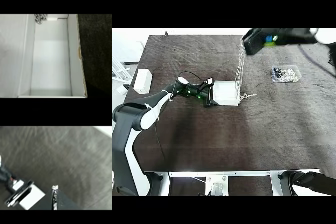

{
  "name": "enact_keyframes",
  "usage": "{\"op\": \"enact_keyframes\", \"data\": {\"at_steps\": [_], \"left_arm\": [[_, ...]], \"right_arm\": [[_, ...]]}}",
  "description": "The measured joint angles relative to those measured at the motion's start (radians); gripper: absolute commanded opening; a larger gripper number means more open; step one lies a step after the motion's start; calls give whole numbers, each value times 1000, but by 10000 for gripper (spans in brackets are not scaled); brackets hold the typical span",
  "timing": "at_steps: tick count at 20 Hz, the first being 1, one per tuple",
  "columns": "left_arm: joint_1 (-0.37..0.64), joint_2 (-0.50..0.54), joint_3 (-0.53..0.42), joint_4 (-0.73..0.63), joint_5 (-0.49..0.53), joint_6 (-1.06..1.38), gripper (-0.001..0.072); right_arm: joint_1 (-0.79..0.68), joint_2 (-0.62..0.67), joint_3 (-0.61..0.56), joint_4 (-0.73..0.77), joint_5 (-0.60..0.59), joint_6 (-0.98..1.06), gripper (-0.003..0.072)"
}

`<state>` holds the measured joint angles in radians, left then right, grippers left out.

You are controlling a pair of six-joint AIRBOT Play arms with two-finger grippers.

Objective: Fold the box and place the chain.

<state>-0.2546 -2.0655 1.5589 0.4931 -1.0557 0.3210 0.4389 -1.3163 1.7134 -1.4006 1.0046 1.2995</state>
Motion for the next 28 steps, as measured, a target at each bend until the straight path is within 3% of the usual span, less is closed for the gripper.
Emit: {"op": "enact_keyframes", "data": {"at_steps": [5, 6, 7, 8, 13, 16, 19, 21, 23, 26, 28], "left_arm": [[0, 0, 0, 0, 0, 0, 482], [0, 0, 0, 0, 0, 0, 483], [0, 0, 0, 0, 0, 0, 483], [0, 0, 0, 0, 0, 0, 482], [0, 0, 0, 0, 0, 0, 482], [0, 0, 0, 0, 0, 0, 482], [0, 0, 0, 0, 0, 0, 483], [0, 0, 0, 0, 0, 0, 483], [0, 0, 0, 0, 0, 0, 483], [0, 0, 0, 0, 0, 0, 483], [0, 0, 0, 0, 0, 0, 483]], "right_arm": [[0, -8, -325, 56, -244, 0, 12], [1, -16, -395, 68, -312, 1, 213], [1, -24, -451, 74, -370, 1, 517], [1, -33, -500, 74, -426, 0, 563], [-20, -13, -591, -24, -550, -2, 571], [-81, 42, -605, -98, -541, -25, 572], [-179, 54, -613, -99, -489, -183, 573], [-248, 31, -616, 20, -470, -418, 573], [-318, -13, -613, 245, -428, -739, 573], [-415, -121, -580, 540, -287, -1108, 573], [-447, -209, -544, 640, -187, -1246, 572]]}}
